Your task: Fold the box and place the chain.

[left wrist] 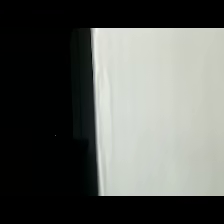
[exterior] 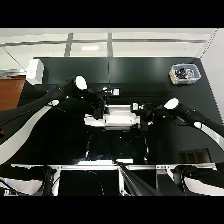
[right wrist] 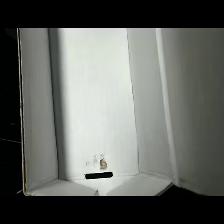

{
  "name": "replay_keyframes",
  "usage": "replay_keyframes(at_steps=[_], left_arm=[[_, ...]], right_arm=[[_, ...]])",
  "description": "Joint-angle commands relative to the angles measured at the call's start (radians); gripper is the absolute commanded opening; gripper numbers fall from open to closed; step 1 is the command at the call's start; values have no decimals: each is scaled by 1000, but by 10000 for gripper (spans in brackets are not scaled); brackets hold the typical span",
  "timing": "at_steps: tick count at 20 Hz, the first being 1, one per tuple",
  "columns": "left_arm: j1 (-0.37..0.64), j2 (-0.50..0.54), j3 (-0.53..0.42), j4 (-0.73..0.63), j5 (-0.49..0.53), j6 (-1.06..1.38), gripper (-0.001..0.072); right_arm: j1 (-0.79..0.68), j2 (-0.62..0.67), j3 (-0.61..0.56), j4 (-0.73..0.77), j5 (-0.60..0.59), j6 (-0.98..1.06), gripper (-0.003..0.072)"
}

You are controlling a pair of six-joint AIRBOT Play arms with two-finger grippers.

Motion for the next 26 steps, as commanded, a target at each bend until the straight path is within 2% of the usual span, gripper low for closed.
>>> replay_keyframes(at_steps=[1, 3, 5, 9, 10, 11, 13, 14, 15, 16, 17, 18, 19, 21, 22, 23, 24, 26], left_arm=[[0, -1, 1, 0, 1, 0, 20], [0, -1, 1, 0, 1, 0, 20], [0, -1, 1, 0, 1, 0, 20], [1, 0, 2, 1, -9, 0, 36], [5, 2, 4, 4, -31, 0, 98], [11, 6, 5, 4, -50, -2, 194], [32, 26, 5, 14, -102, -101, 587], [46, 43, 6, 42, -137, -169, 666], [64, 67, 8, 92, -183, -242, 666], [82, 93, 9, 149, -218, -325, 666], [101, 118, 9, 209, -254, -401, 666], [122, 144, 8, 263, -293, -465, 666], [145, 167, 8, 293, -331, -517, 665], [183, 192, 8, 294, -393, -595, 563], [195, 195, 8, 294, -416, -640, 495], [204, 195, 8, 281, -438, -685, 310], [210, 195, 6, 249, -468, -699, 13], [216, 197, -12, 110, -517, -700, 18]], right_arm=[[5, -1, -1, -10, -7, 3, 693], [5, -1, -1, -10, -7, 3, 691], [5, -1, -1, -10, -6, 2, 536], [5, -1, -1, -10, -6, 3, 536], [5, -1, -1, -10, -6, 3, 536], [5, -1, -1, -10, -6, 2, 536], [5, -1, -1, -10, -5, 2, 536], [5, -1, -1, -10, -5, 3, 536], [4, -1, -1, -10, 0, 2, 535], [4, -1, -1, -10, 7, 2, 531], [4, -1, -1, -14, 22, 2, 363], [4, 0, -1, -23, 41, 2, 254], [5, 0, -1, -35, 54, 2, 227], [4, 0, -1, -39, 70, 3, 227], [4, 3, -1, -39, 70, 3, 227], [4, 10, 0, -39, 69, 4, 226], [4, 16, -1, -39, 69, 16, 227], [5, 22, -1, -38, 69, 31, 226]])
